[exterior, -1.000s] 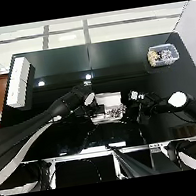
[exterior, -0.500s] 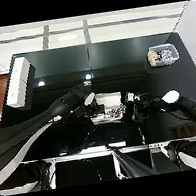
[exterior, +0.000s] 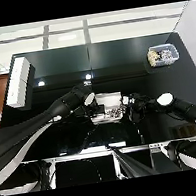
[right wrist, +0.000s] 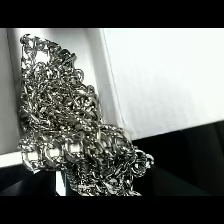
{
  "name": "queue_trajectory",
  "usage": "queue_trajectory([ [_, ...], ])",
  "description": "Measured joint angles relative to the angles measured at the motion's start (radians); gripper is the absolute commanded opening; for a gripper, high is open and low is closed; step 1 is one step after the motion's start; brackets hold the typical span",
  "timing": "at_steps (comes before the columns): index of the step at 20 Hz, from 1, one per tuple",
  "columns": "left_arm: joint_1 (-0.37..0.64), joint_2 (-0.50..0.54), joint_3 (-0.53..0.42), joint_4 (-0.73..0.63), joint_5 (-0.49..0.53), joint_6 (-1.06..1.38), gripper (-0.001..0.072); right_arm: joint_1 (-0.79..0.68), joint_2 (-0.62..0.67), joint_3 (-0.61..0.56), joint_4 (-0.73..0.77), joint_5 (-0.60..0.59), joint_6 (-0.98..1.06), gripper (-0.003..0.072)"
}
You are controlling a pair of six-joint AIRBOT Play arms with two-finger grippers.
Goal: Fold the box and place the chain.
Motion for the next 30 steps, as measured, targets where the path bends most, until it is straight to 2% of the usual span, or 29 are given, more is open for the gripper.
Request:
queue_trajectory([
  [1,0.000,0.000,0.000,0.000,0.000,0.000,0.0031,0.001,-0.002,0.000,0.000,-0.005,0.000,0.0583],
  [2,0.000,0.000,0.000,0.000,0.000,0.000,0.0031,0.002,-0.002,0.000,0.000,-0.007,0.000,0.0371],
  [3,0.000,0.000,0.000,0.000,0.000,0.000,0.0031,0.003,-0.003,0.000,-0.001,-0.005,0.003,0.0061],
  [4,0.000,0.000,0.000,0.000,0.000,0.000,0.0031,0.003,-0.003,0.000,0.000,-0.005,0.010,0.0012],
  [9,0.000,0.000,0.000,0.001,-0.002,0.000,0.0031,0.004,0.014,0.000,-0.011,0.018,0.130,0.0011],
  [15,0.000,0.000,0.000,-0.002,0.002,-0.001,0.0031,-0.019,0.177,0.038,-0.209,0.097,0.581,0.0010],
  [20,0.000,0.000,0.000,-0.002,0.002,-0.001,0.0031,-0.067,0.309,0.164,-0.300,0.272,0.863,0.0010],
  [24,0.000,0.000,0.000,0.000,0.001,0.001,0.0031,-0.078,0.338,0.272,-0.254,0.362,0.957,0.0010],
  [30,0.000,0.000,0.000,0.000,0.000,0.001,0.0031,-0.081,0.348,0.348,-0.047,0.371,0.993,0.0010],
])
